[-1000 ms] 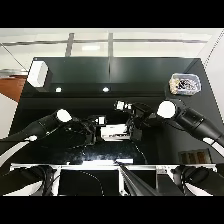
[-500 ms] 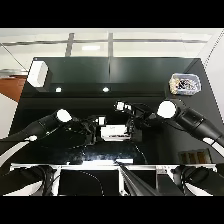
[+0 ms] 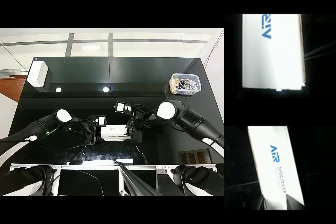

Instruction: Fold the box and place the chain.

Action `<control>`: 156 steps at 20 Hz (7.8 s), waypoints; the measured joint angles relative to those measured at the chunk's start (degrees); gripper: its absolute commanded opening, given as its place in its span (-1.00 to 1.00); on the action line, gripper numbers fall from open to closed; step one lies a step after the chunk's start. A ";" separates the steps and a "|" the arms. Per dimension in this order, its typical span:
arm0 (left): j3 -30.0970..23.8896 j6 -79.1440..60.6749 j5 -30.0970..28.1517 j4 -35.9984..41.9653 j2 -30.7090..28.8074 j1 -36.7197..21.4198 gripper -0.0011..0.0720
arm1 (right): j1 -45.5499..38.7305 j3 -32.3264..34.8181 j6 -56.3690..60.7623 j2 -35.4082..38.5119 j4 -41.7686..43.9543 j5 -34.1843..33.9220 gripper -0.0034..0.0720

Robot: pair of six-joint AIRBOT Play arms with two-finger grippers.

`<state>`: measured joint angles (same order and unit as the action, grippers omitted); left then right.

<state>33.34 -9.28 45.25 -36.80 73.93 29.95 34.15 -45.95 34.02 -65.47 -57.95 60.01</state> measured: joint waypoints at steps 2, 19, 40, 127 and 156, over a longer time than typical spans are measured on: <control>0.00 -0.02 0.00 0.00 0.00 0.00 0.10 | 0.00 0.33 -0.07 -0.07 0.04 -0.48 -0.08; 0.00 0.00 0.00 0.00 0.00 0.00 0.10 | 0.83 0.68 0.28 -0.42 0.59 -2.67 0.42; 0.00 0.07 0.00 0.02 0.00 0.00 0.10 | -10.97 6.95 23.17 -1.51 31.41 1.22 -0.79; 3.80 23.06 -10.34 -3.19 -7.67 12.85 0.96 | -30.08 0.85 26.82 11.58 21.77 4.00 -0.79; 5.40 35.39 -6.54 -15.04 -8.50 -0.17 -0.21 | -30.08 0.85 27.06 11.58 20.85 3.80 -0.79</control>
<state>38.74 26.11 38.72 -51.83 65.43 29.78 4.08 -45.10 61.08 -53.89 -37.10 63.81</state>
